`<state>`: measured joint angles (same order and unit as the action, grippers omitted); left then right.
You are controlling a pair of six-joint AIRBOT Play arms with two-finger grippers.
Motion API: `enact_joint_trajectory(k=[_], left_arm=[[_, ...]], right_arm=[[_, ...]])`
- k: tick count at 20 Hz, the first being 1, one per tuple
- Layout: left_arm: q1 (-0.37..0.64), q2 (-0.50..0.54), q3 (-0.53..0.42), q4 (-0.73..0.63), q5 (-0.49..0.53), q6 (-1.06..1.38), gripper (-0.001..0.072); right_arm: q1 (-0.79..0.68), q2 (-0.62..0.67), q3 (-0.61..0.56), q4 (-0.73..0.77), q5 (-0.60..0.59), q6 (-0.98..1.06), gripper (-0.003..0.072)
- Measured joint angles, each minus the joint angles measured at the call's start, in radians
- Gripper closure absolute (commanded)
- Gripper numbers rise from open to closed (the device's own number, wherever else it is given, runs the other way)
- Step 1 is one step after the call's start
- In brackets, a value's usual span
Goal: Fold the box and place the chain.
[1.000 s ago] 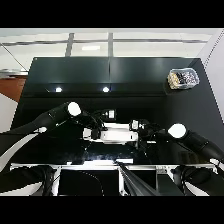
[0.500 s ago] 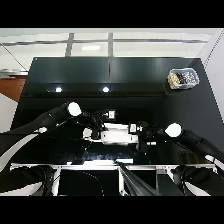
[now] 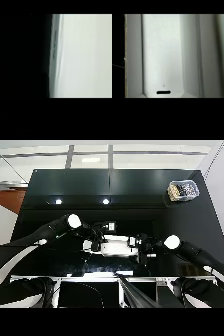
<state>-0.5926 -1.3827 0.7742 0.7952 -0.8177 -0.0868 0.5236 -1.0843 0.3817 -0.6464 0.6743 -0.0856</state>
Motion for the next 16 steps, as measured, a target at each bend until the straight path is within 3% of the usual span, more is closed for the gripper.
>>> enact_joint_trajectory(k=[13, 14, 15, 16], left_arm=[[0.0, 0.0, 0.0, 0.0, 0.0, 0.0, 0.0675], [0.0, 0.0, 0.0, 0.0, 0.0, 0.0, 0.0675], [0.0, 0.0, 0.0, 0.0, 0.0, 0.0, 0.0675], [0.0, 0.0, 0.0, 0.0, 0.0, 0.0, 0.0672]], right_arm=[[0.0, -0.001, 0.0, -0.001, -0.018, 0.002, -0.0013], [0.0, -0.001, 0.0, -0.001, -0.019, 0.002, 0.0124], [0.0, -0.001, 0.0, -0.001, -0.019, 0.002, 0.0214], [0.0, -0.001, 0.0, -0.001, -0.02, 0.003, 0.0204]])
